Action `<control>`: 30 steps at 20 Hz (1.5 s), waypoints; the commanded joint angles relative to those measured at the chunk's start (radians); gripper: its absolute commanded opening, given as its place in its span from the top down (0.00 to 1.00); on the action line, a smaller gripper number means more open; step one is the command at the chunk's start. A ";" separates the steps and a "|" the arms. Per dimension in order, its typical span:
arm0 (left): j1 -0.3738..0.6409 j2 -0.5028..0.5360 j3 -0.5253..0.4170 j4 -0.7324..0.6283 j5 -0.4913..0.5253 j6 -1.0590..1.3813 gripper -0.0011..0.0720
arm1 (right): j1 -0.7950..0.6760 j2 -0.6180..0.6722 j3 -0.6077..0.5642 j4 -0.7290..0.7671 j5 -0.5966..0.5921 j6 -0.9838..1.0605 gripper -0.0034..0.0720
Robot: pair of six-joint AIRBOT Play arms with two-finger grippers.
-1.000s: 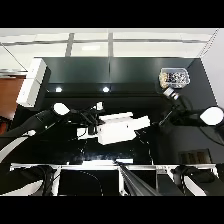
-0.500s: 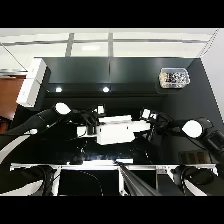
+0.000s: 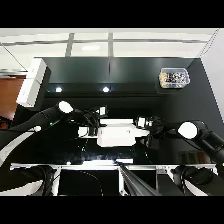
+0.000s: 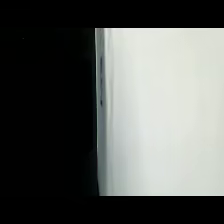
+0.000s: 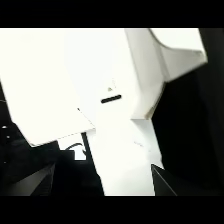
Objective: Fold the box and place the chain.
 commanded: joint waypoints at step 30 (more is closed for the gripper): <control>-0.004 -0.014 0.004 0.005 0.005 0.002 0.95 | 0.060 -0.153 0.106 0.186 -0.160 -0.132 0.01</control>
